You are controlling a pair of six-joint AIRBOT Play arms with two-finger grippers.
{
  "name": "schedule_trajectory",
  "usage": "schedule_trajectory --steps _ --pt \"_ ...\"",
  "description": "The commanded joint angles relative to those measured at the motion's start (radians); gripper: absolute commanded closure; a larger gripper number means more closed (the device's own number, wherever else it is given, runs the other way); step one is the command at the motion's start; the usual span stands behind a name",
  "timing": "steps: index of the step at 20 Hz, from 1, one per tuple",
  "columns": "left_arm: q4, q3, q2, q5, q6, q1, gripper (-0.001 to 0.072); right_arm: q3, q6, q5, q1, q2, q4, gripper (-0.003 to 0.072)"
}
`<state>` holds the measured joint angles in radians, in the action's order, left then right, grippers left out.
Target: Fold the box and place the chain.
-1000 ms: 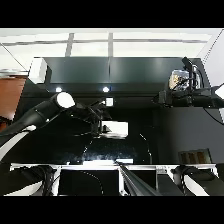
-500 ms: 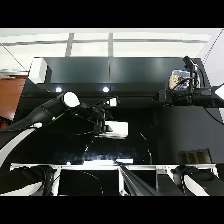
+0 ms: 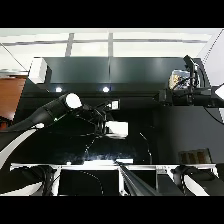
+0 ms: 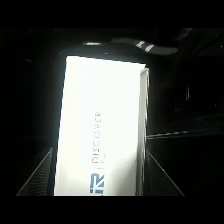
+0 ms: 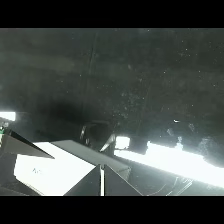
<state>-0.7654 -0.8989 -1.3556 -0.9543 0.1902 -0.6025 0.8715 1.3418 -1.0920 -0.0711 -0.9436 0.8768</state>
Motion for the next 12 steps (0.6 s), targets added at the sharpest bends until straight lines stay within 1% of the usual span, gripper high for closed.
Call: schedule_trajectory --steps 1,12 --pt "-0.006 0.000 0.000 -0.011 0.001 -0.004 0.0004 0.001 0.000 0.000 0.001 0.001 0.000 0.0654" --pt "-0.016 0.000 0.000 -0.010 0.001 -0.027 0.0004 0.001 0.000 0.000 0.001 0.001 0.000 0.0654"
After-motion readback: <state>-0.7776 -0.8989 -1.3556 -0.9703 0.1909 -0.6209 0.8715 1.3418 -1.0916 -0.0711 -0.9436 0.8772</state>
